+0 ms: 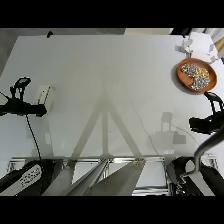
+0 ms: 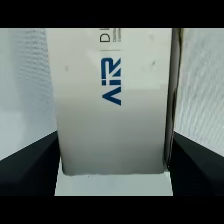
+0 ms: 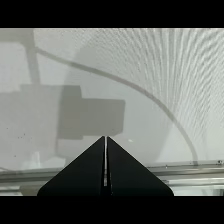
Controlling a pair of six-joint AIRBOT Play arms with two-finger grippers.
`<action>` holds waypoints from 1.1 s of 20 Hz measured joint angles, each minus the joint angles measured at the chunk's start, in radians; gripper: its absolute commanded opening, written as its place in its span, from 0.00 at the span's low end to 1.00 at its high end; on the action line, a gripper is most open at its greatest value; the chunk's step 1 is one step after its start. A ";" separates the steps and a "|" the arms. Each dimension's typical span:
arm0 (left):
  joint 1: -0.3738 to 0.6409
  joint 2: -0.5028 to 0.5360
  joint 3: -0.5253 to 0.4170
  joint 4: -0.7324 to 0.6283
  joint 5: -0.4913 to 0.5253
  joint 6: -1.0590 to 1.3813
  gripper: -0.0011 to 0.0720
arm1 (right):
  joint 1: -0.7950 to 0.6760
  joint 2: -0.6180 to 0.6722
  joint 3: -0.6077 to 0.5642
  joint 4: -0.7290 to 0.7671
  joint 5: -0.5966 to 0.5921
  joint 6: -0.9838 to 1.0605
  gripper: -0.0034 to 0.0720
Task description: Fold the box and place the chain.
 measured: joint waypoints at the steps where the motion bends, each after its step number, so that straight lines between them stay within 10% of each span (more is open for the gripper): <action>1: 0.000 0.006 0.000 0.000 0.008 0.000 0.97 | 0.000 0.000 0.000 0.000 0.000 0.000 0.07; 22: -0.001 0.121 0.000 -0.114 0.212 0.171 0.96 | 0.000 0.000 0.000 0.000 0.000 0.000 0.07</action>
